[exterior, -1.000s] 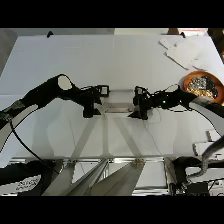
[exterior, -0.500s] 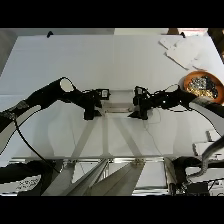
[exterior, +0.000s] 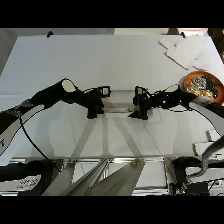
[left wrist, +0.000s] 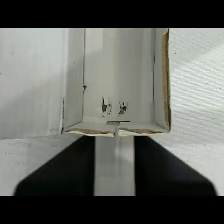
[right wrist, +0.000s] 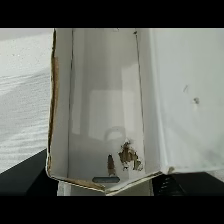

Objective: Fold the box and place the chain.

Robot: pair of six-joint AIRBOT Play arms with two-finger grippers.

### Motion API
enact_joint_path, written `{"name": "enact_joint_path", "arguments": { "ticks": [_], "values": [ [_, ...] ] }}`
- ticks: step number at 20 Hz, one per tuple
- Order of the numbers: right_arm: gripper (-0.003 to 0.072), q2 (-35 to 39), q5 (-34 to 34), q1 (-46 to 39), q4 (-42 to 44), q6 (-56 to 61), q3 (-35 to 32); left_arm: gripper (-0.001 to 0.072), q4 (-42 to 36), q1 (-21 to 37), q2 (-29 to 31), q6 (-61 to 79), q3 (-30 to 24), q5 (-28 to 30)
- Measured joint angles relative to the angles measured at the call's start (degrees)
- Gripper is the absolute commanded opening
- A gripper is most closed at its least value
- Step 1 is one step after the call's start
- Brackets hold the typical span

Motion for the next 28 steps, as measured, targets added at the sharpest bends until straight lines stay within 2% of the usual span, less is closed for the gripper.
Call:
{"name": "enact_joint_path", "arguments": {
  "ticks": [2,6,7,11,12,13,19,20,21,22,23,25,27,28],
  "values": [
    [0.0519,0.0,0.0,0.0,0.0,0.0,0.0,0.014,-0.2,0.0,-0.2,0.0,-0.02,0.04],
    [0.0519,0.0,0.0,0.0,0.02,0.0,0.0,0.0127,-0.39,0.0,-0.37,-0.02,-0.02,0.76],
    [0.0519,0.0,0.0,0.0,0.02,0.0,0.0,0.0003,-0.52,0.0,-0.37,-0.02,-0.02,0.85],
    [0.0519,0.0,0.0,0.0,0.02,0.0,0.0,0.0025,-2.75,0.0,-0.39,0.0,-0.02,1.05],
    [0.0519,0.0,0.0,0.0,0.0,0.02,0.0,0.0108,-3.41,0.0,-0.39,0.0,-0.02,1.01],
    [0.0519,0.0,0.0,0.0,0.02,0.02,0.0,0.0223,-4.09,0.0,-0.39,-0.02,-0.02,0.87],
    [0.0519,0.0,0.02,0.0,-0.04,0.0,0.0,0.0242,-5.55,0.0,-0.39,-0.24,-0.02,-0.04],
    [0.0519,0.0,0.04,0.0,-0.04,0.0,0.0,0.0333,-5.64,0.0,-0.39,-0.26,-0.02,-0.26],
    [0.0519,0.0,0.07,0.0,-0.02,0.0,0.0,0.0472,-5.84,0.0,-0.39,-0.31,-0.02,-0.5],
    [0.0519,0.0,0.07,0.0,-0.09,-0.07,0.0,0.0501,-5.88,0.0,-0.39,-0.44,-0.02,-0.74],
    [0.0519,0.0,0.07,0.0,-0.07,-0.09,-0.02,0.0499,-5.88,0.0,-0.39,-0.44,-0.02,-0.9],
    [0.0519,0.0,0.07,0.0,-0.07,-0.11,-0.02,0.0472,-5.88,0.0,-0.39,-0.44,-0.02,-1.14],
    [0.0519,0.0,0.07,0.0,-0.11,-0.09,-0.02,0.0201,-5.88,0.0,-0.39,-0.46,-0.02,-1.4],
    [0.0519,0.0,0.0,0.0,0.04,0.0,0.0,0.009,-5.97,0.0,-0.39,-0.46,-0.02,-1.62]
  ]
}}
